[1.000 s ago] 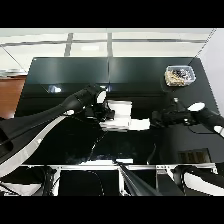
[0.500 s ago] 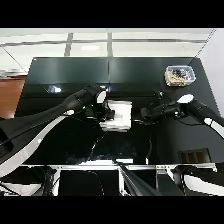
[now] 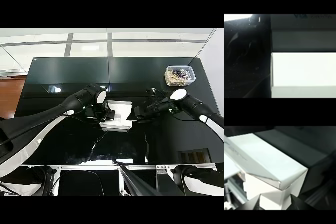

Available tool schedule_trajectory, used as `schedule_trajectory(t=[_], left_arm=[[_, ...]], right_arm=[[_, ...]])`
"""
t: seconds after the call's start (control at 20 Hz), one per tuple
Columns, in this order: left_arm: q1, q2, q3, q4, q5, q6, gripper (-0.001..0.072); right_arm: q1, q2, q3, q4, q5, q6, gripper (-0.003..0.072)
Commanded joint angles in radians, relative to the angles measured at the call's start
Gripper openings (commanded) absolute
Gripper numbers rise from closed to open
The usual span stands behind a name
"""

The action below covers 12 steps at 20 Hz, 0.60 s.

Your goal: Fold the box and place the chain.

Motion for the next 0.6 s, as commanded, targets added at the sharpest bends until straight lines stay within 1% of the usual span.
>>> schedule_trajectory(t=[0.0, 0.15, 0.2, 0.25, 0.45, 0.55], left_arm=[[0.001, 0.0, 0.001, 0.0, -0.001, 0.0, 0.003], [0.001, 0.0, 0.001, 0.0, 0.0, 0.0, 0.0031], [0.001, 0.0, 0.001, 0.0, -0.001, 0.0, 0.003], [0.001, 0.0, 0.001, 0.0, -0.001, 0.0, 0.0031], [0.001, 0.0, 0.001, 0.0, -0.001, 0.0, 0.0031], [0.001, 0.0, 0.001, 0.0, -0.001, 0.0, 0.0031]], right_arm=[[0.086, 0.0, 0.063, -0.154, -0.059, 0.187, 0.0428], [0.171, 0.0, 0.108, -0.324, -0.093, 0.378, 0.0427], [0.197, 0.0, 0.119, -0.368, -0.1, 0.418, 0.0354], [0.218, 0.0, 0.124, -0.398, -0.111, 0.445, 0.0326], [0.286, -0.007, 0.145, -0.558, -0.159, 0.607, 0.0326], [0.317, -0.025, 0.171, -0.637, -0.156, 0.7, 0.0326]])
